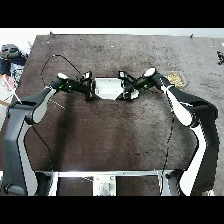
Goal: Fold the box and place the chain.
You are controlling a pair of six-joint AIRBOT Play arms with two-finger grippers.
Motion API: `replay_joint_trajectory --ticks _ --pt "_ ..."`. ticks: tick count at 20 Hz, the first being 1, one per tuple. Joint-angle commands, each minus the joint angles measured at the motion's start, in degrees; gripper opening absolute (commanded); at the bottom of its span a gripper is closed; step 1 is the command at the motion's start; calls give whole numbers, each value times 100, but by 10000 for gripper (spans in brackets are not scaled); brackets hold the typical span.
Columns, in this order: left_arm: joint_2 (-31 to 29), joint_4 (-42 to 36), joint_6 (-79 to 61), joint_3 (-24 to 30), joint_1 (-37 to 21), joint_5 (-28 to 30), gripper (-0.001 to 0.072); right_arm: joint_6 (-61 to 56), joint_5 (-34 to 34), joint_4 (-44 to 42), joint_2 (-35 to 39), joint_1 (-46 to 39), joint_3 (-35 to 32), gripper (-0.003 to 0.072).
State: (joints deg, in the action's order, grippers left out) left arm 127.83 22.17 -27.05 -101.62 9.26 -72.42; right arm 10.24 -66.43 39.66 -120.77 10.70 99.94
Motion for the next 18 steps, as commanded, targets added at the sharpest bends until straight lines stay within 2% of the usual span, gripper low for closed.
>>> replay_joint_trajectory --ticks 1,18 --pt "2 4 4 2 -2 44 338 2 -2 0 2 4 2 538" --pt "2 2 9 2 -2 -2 337 0 -2 0 2 4 2 539"
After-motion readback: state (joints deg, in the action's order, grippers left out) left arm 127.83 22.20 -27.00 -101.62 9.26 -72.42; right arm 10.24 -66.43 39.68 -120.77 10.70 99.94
